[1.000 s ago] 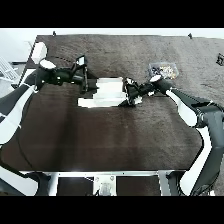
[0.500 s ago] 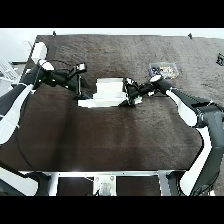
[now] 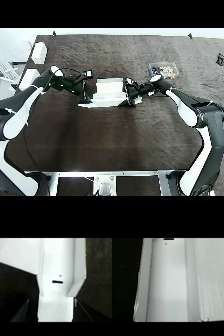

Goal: Fold the box and place the chain.

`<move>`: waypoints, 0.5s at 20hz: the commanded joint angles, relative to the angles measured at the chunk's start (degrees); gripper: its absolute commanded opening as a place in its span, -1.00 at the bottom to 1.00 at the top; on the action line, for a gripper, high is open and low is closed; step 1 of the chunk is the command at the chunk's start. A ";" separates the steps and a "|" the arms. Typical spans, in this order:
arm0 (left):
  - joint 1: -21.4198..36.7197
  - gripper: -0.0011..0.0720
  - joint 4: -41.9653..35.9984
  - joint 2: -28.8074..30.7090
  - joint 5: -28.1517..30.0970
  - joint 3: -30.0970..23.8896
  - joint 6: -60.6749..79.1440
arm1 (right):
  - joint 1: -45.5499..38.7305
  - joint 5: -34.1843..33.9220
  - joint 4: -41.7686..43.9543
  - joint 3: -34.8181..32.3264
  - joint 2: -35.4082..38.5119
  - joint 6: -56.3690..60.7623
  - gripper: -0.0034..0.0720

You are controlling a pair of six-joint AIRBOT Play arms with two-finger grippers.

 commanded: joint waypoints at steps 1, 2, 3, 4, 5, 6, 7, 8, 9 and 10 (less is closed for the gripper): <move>-0.17 0.79 0.13 -0.31 2.08 0.02 -0.17 | -0.02 0.02 0.00 0.00 -0.04 0.00 0.58; -0.17 0.79 0.11 -0.31 2.05 0.02 -0.13 | -0.02 0.02 0.00 0.00 -0.04 0.00 0.58; -0.17 0.79 0.09 -0.33 2.03 0.02 -0.13 | -0.02 0.02 0.00 0.00 -0.04 0.00 0.58; -0.17 0.79 0.09 -0.48 1.90 0.02 -0.13 | -0.02 0.02 0.00 0.00 -0.04 0.00 0.59; -0.17 0.79 0.09 -0.72 1.90 0.02 -0.13 | -0.02 0.02 0.00 0.00 -0.04 0.00 0.58; -0.17 0.79 0.11 -0.96 1.81 0.00 -0.11 | -0.02 0.02 0.00 0.00 -0.04 0.00 0.58; -0.17 0.79 -0.20 -1.14 1.79 0.02 0.02 | -0.02 0.02 0.00 0.00 -0.04 0.00 0.58; -0.17 0.79 -0.98 -1.27 1.79 0.02 0.98 | -0.02 0.02 0.00 0.00 -0.04 0.00 0.58; -0.17 0.79 -1.92 -1.38 1.68 0.02 2.56 | -0.02 0.02 0.00 0.00 -0.04 0.00 0.58; -0.17 0.79 -3.17 -1.49 1.51 0.02 4.63 | -0.02 0.02 0.00 0.00 -0.04 0.00 0.58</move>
